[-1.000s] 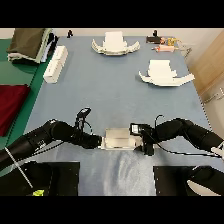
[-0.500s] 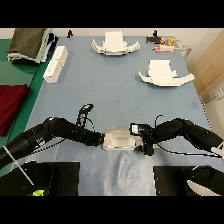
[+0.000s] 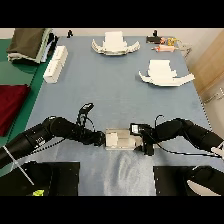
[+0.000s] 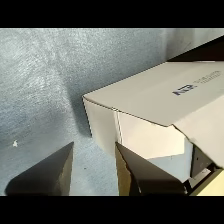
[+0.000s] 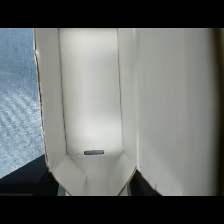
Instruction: Fold the box.
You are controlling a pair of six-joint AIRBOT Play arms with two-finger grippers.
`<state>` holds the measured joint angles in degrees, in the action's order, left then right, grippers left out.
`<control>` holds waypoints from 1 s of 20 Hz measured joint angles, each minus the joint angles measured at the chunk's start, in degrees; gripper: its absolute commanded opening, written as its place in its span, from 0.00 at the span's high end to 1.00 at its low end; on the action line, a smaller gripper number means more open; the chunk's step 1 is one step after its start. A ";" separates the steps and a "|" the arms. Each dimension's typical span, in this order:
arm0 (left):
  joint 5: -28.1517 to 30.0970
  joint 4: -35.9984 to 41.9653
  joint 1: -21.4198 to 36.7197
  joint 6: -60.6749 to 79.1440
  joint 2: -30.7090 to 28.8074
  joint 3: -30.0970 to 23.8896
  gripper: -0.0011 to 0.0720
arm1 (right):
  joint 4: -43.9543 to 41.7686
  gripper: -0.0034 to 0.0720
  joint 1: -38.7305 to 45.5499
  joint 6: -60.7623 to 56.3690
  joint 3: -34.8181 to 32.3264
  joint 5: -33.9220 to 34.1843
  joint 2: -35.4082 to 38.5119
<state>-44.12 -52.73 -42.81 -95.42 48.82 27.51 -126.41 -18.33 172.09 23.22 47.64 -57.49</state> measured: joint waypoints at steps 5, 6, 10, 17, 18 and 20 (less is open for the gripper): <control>-3.76 -1.77 2.89 -0.35 -0.20 1.53 0.43 | 0.00 0.29 0.00 0.00 0.00 0.00 0.00; -5.38 -2.05 4.02 -0.31 -0.42 2.27 0.43 | 0.00 0.29 0.00 0.00 0.00 0.00 0.00; -9.57 -1.77 5.70 1.42 -1.16 3.89 0.43 | 0.00 0.29 0.00 0.00 0.00 0.00 0.00; -7.61 0.31 0.72 2.99 2.32 4.42 0.43 | 0.00 0.29 0.00 0.00 0.00 0.00 0.00; -6.43 0.44 0.26 3.02 2.80 4.46 0.43 | 0.00 0.29 0.00 0.00 0.00 0.00 0.00; -4.61 1.36 -0.26 2.95 3.37 4.46 0.43 | 0.00 0.29 0.00 0.00 0.00 0.00 0.00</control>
